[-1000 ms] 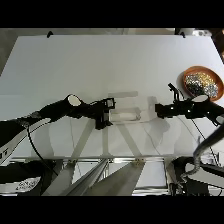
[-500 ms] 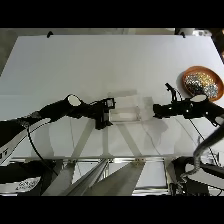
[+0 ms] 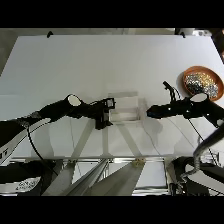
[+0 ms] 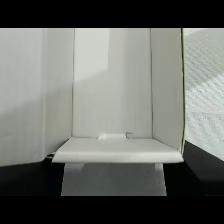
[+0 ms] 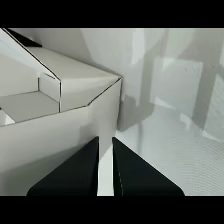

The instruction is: Fold the box and place the chain.

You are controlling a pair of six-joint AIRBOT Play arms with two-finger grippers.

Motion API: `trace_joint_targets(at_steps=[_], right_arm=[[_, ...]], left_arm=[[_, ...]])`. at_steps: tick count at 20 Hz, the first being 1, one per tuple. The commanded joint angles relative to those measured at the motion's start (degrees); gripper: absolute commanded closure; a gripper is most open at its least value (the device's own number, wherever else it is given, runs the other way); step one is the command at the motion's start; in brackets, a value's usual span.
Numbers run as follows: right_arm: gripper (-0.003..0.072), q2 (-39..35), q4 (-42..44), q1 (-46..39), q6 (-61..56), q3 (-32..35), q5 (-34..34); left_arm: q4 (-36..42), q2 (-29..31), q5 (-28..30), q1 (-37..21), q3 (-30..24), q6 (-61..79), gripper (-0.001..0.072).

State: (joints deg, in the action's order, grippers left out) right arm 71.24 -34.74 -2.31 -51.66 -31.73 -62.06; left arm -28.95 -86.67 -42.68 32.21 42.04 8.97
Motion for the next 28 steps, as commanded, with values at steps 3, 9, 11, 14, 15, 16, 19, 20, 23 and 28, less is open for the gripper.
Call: trace_joint_targets(at_steps=[3, 9, 11, 14, 15, 16, 19, 20, 23, 28], right_arm=[[0.0407, -1.4, -0.1, 1.6, -2.5, -0.5, -0.4], [0.0326, -4.6, -1.0, 1.7, -4.0, -2.0, -2.0], [0.0322, -4.6, -1.3, 3.1, -4.0, -2.3, -2.4], [0.0297, -4.6, -1.4, 6.8, -4.9, -2.4, -0.8], [0.0202, -4.6, -1.8, 7.9, -6.3, -2.4, 0.7], [0.0175, -4.6, -3.0, 9.0, -7.8, -2.6, 2.2], [0.0169, -4.5, -11.6, 13.0, -14.9, -4.9, 4.7], [0.017, -4.5, -14.8, 14.5, -18.3, -6.2, 5.6], [0.0185, -3.5, -21.4, 18.4, -26.1, -9.9, 5.8], [0.023, -0.5, -27.4, 24.4, -35.5, -13.2, 6.4]], left_arm=[[0.0, 0.0, 0.0, 0.0, 0.0, 0.0, 0.07], [0.0, 0.0, 0.0, 0.0, 0.0, 0.0, 0.07], [0.0, 0.0, 0.0, 0.0, 0.0, 0.0, 0.07], [0.0, 0.0, 0.0, 0.0, 0.0, 0.0, 0.07], [0.0, 0.0, 0.0, 0.0, 0.0, 0.0, 0.07], [0.0, 0.0, 0.0, 0.0, 0.0, 0.0, 0.07], [0.0, 0.0, 0.0, 0.0, 0.0, 0.0, 0.07], [0.0, 0.0, 0.0, 0.0, 0.0, 0.0, 0.07], [0.0, 0.0, 0.0, 0.0, 0.0, 0.0, 0.07], [0.0, 0.0, 0.0, 0.0, 0.0, 0.0, 0.07]])
